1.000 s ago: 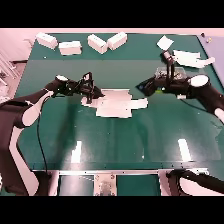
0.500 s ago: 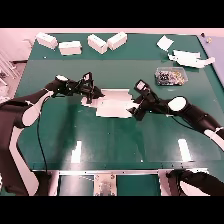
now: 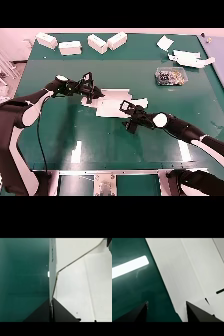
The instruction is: Fold the box and place the chain.
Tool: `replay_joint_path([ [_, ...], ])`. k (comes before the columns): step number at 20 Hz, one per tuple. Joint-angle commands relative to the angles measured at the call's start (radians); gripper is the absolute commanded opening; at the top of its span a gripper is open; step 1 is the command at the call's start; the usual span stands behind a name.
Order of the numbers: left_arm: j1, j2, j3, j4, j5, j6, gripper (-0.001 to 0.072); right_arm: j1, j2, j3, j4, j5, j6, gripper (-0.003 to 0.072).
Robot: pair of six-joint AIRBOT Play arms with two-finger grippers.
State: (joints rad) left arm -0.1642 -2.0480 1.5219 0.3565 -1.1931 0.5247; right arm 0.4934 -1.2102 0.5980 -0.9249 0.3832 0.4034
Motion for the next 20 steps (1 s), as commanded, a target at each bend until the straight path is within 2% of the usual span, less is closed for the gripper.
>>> replay_joint_path([
  [1,0.000,-0.001,0.000,0.070,0.000,0.000,0.0025,0.021,-0.048,-0.011,-0.015,-0.084,-0.043,0.0552],
  [11,0.000,-0.001,0.000,0.070,0.000,0.000,0.0025,0.022,-0.070,-0.005,-0.023,-0.311,-0.076,0.0552],
  [20,0.000,-0.001,0.000,0.070,0.000,0.000,0.0025,0.001,-0.022,0.037,-0.056,-0.323,-0.107,0.0551],
])
